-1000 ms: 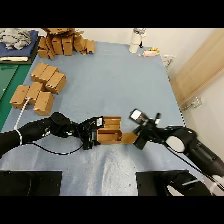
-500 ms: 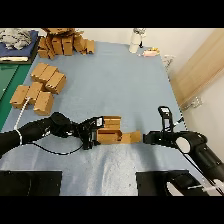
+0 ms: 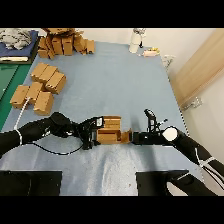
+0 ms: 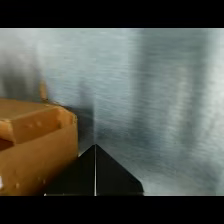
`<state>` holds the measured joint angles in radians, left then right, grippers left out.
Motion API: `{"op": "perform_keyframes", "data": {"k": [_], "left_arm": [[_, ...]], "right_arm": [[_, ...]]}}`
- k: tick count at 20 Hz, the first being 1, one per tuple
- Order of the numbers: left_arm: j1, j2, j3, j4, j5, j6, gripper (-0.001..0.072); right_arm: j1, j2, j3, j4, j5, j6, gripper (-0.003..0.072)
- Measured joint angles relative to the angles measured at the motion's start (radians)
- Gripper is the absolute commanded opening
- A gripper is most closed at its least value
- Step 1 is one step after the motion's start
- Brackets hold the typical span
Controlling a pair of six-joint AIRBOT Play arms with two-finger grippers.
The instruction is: Fold the box.
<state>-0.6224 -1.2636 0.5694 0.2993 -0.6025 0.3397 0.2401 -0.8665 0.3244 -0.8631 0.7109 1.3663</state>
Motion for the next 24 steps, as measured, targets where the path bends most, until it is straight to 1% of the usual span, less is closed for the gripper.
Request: {"op": "perform_keyframes", "data": {"k": [5, 10, 11, 12, 13, 14, 15, 16, 20, 24], "left_arm": [[0.000, 0.000, 0.000, 0.000, 0.000, 0.000, 0.0479], [0.000, 0.000, 0.000, 0.000, 0.000, 0.000, 0.0479], [0.000, 0.000, 0.000, 0.000, 0.000, 0.000, 0.0479], [0.000, 0.000, 0.000, 0.000, 0.000, 0.000, 0.0479], [0.000, 0.000, 0.000, 0.000, 0.000, 0.000, 0.0479], [0.000, 0.000, 0.000, 0.000, 0.000, 0.000, 0.0479], [0.000, 0.000, 0.000, 0.000, 0.000, 0.000, 0.0478], [0.000, 0.000, 0.000, -0.001, 0.000, 0.000, 0.0479], [0.000, 0.000, 0.000, 0.000, 0.000, 0.000, 0.0479], [0.000, 0.000, 0.000, -0.001, 0.000, 0.000, 0.0479]], "right_arm": [[-0.001, 0.073, 0.017, 0.076, 0.015, -0.050, 0.0005], [-0.003, 0.113, 0.031, 0.077, 0.032, -0.063, 0.0005], [-0.003, 0.116, 0.032, 0.077, 0.032, -0.063, 0.0016], [-0.003, 0.118, 0.033, 0.074, 0.032, -0.064, 0.0045], [-0.003, 0.120, 0.034, 0.070, 0.032, -0.066, 0.0054], [-0.003, 0.121, 0.034, 0.068, 0.032, -0.068, 0.0121], [-0.002, 0.122, 0.035, 0.063, 0.033, -0.071, 0.0319], [-0.002, 0.122, 0.035, 0.061, 0.035, -0.073, 0.0432], [-0.002, 0.116, 0.035, 0.056, 0.052, -0.066, 0.0433], [0.006, 0.097, 0.044, 0.111, 0.067, -0.064, 0.0431]]}}
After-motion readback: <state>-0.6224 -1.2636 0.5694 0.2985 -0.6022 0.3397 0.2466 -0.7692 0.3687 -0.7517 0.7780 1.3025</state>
